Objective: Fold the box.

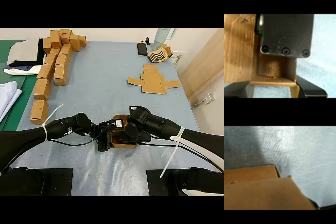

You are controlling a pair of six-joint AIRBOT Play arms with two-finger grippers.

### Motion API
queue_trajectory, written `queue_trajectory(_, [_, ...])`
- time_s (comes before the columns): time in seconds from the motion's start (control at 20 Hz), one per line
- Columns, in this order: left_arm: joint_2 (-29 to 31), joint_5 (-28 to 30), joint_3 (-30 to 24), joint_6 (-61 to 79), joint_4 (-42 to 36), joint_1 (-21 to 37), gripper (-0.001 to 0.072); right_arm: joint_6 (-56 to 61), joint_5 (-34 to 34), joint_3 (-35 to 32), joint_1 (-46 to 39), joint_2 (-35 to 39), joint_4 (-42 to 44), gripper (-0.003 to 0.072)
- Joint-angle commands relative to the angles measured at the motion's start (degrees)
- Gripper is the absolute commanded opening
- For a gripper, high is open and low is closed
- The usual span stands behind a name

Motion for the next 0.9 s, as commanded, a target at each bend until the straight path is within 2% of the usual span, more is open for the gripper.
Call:
queue_trajectory(0.0, [0.0, 0.0, 0.0, 0.0, 0.1, 0.0, 0.0446, -0.2, -1.6, 1.1, 0.0, 0.8, 0.0, 0.0439])
queue_trajectory(0.45, [0.0, 0.0, 0.0, 0.0, 0.1, 0.0, 0.0446, -2.2, -6.4, 3.1, -1.9, 6.1, -0.9, 0.0437])
queue_trajectory(0.55, [0.0, 0.0, 0.0, 0.0, 0.1, 0.0, 0.0446, -3.3, -6.4, 3.3, -1.9, 7.0, -0.9, 0.0403])
queue_trajectory(0.75, [0.0, 0.0, 0.0, 0.0, 0.1, 0.0, 0.0446, -5.3, -6.7, 3.4, -1.9, 8.2, -0.9, 0.0403])
queue_trajectory(0.85, [0.0, 0.0, 0.0, 0.0, 0.1, 0.0, 0.0446, -5.8, -9.9, 3.4, -1.9, 8.7, -1.8, 0.0367])
